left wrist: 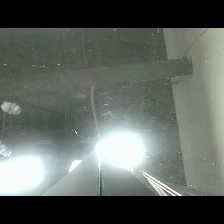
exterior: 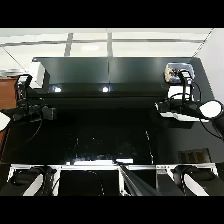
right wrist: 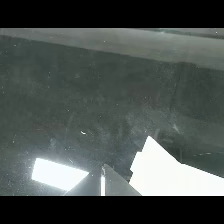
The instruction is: Fold the box and place the chain.
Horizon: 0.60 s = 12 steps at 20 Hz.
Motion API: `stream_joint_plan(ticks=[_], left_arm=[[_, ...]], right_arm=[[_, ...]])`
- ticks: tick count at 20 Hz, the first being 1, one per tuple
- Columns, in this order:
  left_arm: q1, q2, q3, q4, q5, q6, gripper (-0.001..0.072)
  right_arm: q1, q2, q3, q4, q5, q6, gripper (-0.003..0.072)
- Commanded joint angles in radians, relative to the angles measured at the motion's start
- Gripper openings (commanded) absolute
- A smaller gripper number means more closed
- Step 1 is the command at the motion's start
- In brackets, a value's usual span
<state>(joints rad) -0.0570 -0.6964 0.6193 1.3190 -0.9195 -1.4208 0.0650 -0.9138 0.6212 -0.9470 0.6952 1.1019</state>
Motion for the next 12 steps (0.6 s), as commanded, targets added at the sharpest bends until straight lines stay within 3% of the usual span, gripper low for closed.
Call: stream_joint_plan(ticks=[1, 12], left_arm=[[0.000, -0.001, 0.000, 0.000, 0.000, 0.000, 0.0028], [0.000, -0.001, 0.000, -0.006, 0.005, 0.000, 0.0027]], right_arm=[[0.000, -0.001, 0.000, 0.000, 0.000, 0.000, 0.0018], [0.000, -0.001, 0.000, 0.000, 0.000, 0.000, 0.0018]])
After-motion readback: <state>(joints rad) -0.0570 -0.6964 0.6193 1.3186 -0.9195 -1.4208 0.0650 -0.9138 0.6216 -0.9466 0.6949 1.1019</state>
